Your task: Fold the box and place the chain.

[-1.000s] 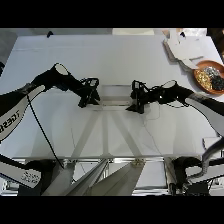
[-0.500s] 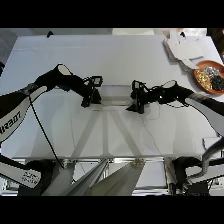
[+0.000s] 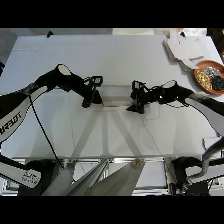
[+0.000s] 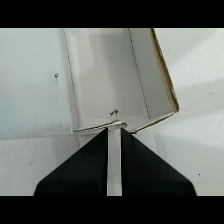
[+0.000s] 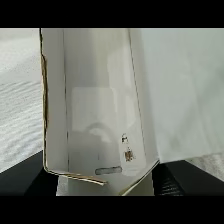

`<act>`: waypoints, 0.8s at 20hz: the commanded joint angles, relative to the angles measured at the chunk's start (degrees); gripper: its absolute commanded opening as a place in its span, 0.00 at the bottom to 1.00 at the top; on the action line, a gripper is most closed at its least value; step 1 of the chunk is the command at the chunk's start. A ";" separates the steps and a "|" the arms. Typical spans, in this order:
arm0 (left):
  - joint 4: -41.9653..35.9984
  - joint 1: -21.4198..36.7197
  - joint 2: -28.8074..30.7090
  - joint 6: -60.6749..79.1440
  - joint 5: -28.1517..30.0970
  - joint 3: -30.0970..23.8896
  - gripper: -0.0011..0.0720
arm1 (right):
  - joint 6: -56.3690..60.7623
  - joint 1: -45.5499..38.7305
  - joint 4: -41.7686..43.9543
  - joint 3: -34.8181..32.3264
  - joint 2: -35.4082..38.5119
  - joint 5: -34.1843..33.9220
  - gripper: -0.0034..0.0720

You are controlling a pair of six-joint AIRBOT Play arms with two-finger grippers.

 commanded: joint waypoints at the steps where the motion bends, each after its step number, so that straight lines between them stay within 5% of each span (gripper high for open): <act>1: -2.14 -0.04 0.00 -0.02 -0.48 -0.02 0.15 | 0.20 0.04 0.07 0.04 -0.02 -0.11 0.74; 6: -2.51 0.04 0.00 -0.04 -0.02 -0.02 0.03 | 0.20 0.04 0.07 0.04 -0.02 -0.11 0.74; 16: -2.75 0.02 0.00 -6.23 1.75 -0.02 0.02 | 0.20 0.04 0.07 0.04 -0.02 -0.11 0.74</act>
